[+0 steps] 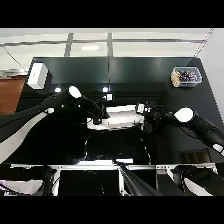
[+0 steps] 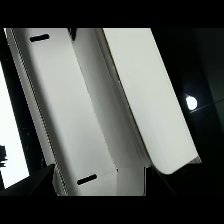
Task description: Fold the box and place the chain.
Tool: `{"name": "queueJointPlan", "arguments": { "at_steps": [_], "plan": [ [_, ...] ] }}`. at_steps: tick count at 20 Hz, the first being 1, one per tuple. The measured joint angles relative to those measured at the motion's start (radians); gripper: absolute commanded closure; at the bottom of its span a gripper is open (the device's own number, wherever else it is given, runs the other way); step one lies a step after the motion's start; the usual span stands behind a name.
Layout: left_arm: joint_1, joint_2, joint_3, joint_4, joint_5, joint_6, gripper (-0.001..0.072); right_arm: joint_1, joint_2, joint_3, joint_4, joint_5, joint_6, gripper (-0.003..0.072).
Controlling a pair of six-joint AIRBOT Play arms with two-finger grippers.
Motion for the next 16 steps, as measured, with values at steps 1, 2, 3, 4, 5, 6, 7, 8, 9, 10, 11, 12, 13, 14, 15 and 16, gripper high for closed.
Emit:
{"name": "queueJointPlan", "arguments": {
  "at_steps": [1,2,3,4,5,6,7,8,9,10,11,12,13,14,15,16],
  "plan": [
    [0.0,0.0,0.0,0.0,0.0,0.0,0.0682,-0.002,-0.005,0.002,0.001,0.001,-0.004,-0.0019],
    [0.0,0.0,0.0,0.0,0.0,0.0,0.0682,-0.009,-0.014,0.007,0.004,0.008,-0.008,-0.0019],
    [0.0,0.0,0.0,0.0,0.0,0.0,0.0682,-0.019,-0.022,0.014,0.007,0.011,-0.011,-0.0019],
    [0.0,0.0,0.0,0.0,0.0,-0.001,0.0682,-0.034,-0.029,0.022,0.008,0.019,-0.013,-0.002],
    [0.0,0.0,0.0,0.0,0.0,-0.001,0.0682,-0.048,-0.033,0.03,0.011,0.03,-0.016,-0.002],
    [0.0,0.0,0.0,0.0,0.0,-0.001,0.0682,-0.062,-0.037,0.036,0.022,0.043,-0.023,-0.0019],
    [0.0,0.0,0.0,0.0,0.0,0.0,0.0682,-0.072,-0.043,0.041,0.033,0.066,-0.038,-0.0019],
    [0.0,0.0,0.0,0.0,0.0,0.0,0.0682,-0.079,-0.051,0.045,0.051,0.09,-0.06,-0.002],
    [0.0,0.0,0.0,0.001,0.0,0.0,0.0682,-0.084,-0.064,0.047,0.073,0.108,-0.082,-0.0019],
    [0.0,0.0,0.0,0.001,-0.001,0.0,0.0682,-0.089,-0.077,0.049,0.093,0.127,-0.101,-0.0019],
    [0.0,0.0,0.0,0.001,-0.001,0.0,0.0682,-0.091,-0.09,0.05,0.108,0.138,-0.117,-0.0019],
    [0.0,0.0,0.0,0.001,-0.001,0.001,0.0682,-0.093,-0.103,0.051,0.121,0.156,-0.132,-0.0019],
    [0.0,0.0,0.0,0.001,-0.002,0.001,0.0682,-0.095,-0.116,0.052,0.129,0.177,-0.145,-0.0019],
    [0.0,0.0,0.0,0.002,-0.004,0.001,0.0682,-0.095,-0.127,0.051,0.136,0.192,-0.153,-0.0019],
    [0.0,0.0,0.0,0.002,-0.004,0.001,0.0682,-0.095,-0.14,0.05,0.138,0.203,-0.161,-0.0019],
    [0.0,0.0,0.0,0.002,-0.004,0.001,0.0682,-0.096,-0.15,0.049,0.136,0.211,-0.169,-0.002]
  ]
}}
